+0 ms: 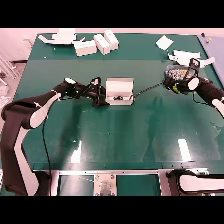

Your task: Fold the box and place the chain.

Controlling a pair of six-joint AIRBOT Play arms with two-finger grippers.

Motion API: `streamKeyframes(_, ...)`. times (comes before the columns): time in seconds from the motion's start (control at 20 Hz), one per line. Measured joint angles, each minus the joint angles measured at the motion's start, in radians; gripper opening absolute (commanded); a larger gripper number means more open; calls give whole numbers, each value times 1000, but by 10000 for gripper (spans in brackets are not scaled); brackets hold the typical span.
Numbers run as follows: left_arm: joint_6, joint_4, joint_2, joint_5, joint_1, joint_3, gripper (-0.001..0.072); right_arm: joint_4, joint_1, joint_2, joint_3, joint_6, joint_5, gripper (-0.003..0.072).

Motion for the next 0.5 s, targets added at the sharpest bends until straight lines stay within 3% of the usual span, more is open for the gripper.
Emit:
streamKeyframes(0.2, 0, 0, 0, 0, 0, 0, 509, 7, -11, -75, 13, 42, -119, 263)
streamKeyframes(0.5, 0, 0, 0, -5, 0, 0, 509, 14, -14, -185, 117, 65, -171, 261)
